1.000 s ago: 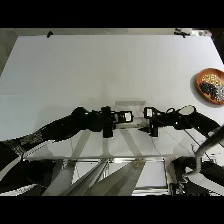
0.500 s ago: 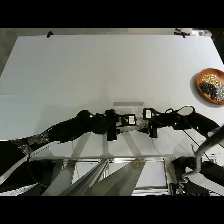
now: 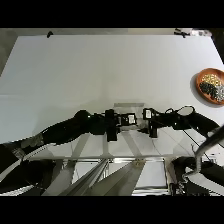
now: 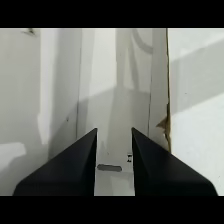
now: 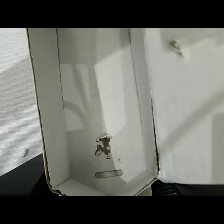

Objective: Fold the box and place the chain.

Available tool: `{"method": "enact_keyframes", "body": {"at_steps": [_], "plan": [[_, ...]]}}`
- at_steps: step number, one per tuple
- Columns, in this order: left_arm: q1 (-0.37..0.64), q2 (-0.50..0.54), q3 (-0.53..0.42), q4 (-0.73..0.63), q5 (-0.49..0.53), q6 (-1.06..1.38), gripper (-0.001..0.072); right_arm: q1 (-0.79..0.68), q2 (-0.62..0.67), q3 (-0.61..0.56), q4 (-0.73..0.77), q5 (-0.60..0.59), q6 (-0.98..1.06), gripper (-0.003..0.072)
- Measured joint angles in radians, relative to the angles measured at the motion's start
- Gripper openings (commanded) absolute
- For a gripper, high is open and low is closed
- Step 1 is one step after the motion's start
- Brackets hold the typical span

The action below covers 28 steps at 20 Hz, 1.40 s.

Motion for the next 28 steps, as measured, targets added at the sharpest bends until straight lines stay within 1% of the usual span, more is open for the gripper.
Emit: {"method": "enact_keyframes", "body": {"at_steps": [1, 3, 6, 9, 13, 14, 15, 17, 19, 22, 24, 28], "plan": [[0.001, 0.013, 0.0, 0.0, -0.003, -0.01, 0.0237, 0.0, 0.0, 0.0, 0.001, 0.0, 0.0, 0.0338], [0.003, 0.036, 0.0, 0.0, -0.005, -0.037, 0.0131, 0.0, 0.0, 0.0, 0.002, -0.001, 0.0, 0.0338], [0.012, 0.069, -0.004, 0.003, -0.003, -0.089, 0.0133, 0.0, 0.0, 0.0, 0.002, -0.005, 0.001, 0.0338], [0.034, 0.125, -0.033, 0.006, 0.0, -0.142, 0.0133, 0.0, 0.0, 0.0, 0.001, -0.003, 0.0, 0.0338], [0.091, 0.264, -0.128, 0.007, 0.003, -0.266, 0.0129, 0.0, 0.0, 0.0, 0.0, 0.0, 0.0, 0.0338], [0.112, 0.307, -0.16, 0.007, 0.003, -0.323, 0.0094, 0.0, 0.0, 0.0, -0.001, 0.0, 0.0, 0.0338], [0.133, 0.346, -0.191, 0.006, 0.005, -0.389, 0.0008, 0.0, 0.0, 0.0, -0.001, 0.0, 0.0, 0.0338], [0.182, 0.417, -0.251, 0.005, 0.013, -0.554, 0.0008, 0.0, 0.0, 0.0, -0.001, 0.001, 0.0, 0.0338], [0.232, 0.456, -0.296, 0.005, 0.024, -0.73, 0.0008, 0.0, 0.0, 0.0, -0.001, 0.001, 0.0, 0.0338], [0.301, 0.467, -0.33, -0.008, 0.029, -0.937, 0.0008, 0.0, 0.0, 0.0, -0.001, 0.002, 0.0, 0.0338], [0.348, 0.447, -0.34, -0.035, 0.036, -1.008, 0.0008, 0.0, 0.0, 0.0, -0.001, 0.002, 0.0, 0.0338], [0.407, 0.359, -0.348, -0.136, 0.064, -1.009, 0.0008, 0.0, 0.0, 0.0, -0.001, 0.002, 0.0, 0.0338]]}}
